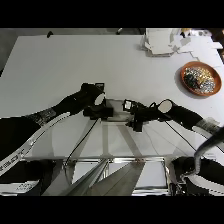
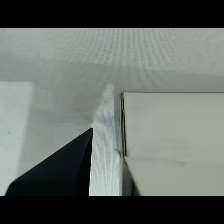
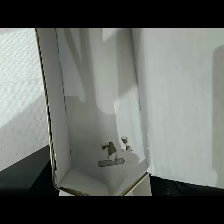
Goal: Fold the box and place the chain.
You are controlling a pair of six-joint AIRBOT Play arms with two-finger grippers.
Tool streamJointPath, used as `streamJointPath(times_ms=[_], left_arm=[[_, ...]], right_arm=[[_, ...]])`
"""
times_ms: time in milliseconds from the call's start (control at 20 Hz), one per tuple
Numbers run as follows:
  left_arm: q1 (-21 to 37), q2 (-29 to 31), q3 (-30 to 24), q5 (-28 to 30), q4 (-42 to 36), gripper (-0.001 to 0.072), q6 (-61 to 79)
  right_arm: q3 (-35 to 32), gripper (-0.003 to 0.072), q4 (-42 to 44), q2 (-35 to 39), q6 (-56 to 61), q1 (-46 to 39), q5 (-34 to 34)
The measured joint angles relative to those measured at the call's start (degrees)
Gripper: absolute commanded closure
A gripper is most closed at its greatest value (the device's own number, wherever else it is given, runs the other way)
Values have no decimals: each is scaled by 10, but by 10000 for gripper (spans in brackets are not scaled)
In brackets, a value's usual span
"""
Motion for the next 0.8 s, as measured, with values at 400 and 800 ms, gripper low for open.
streamJointPath(times_ms=[400, 800], left_arm=[[-1, -3, 0, -3, -2, 699, 2], [3, 6, 0, -16, -1, 549, 49]], right_arm=[[0, 322, 1, 0, 0, 0, 1], [0, 322, 1, 0, 0, 0, 2]])
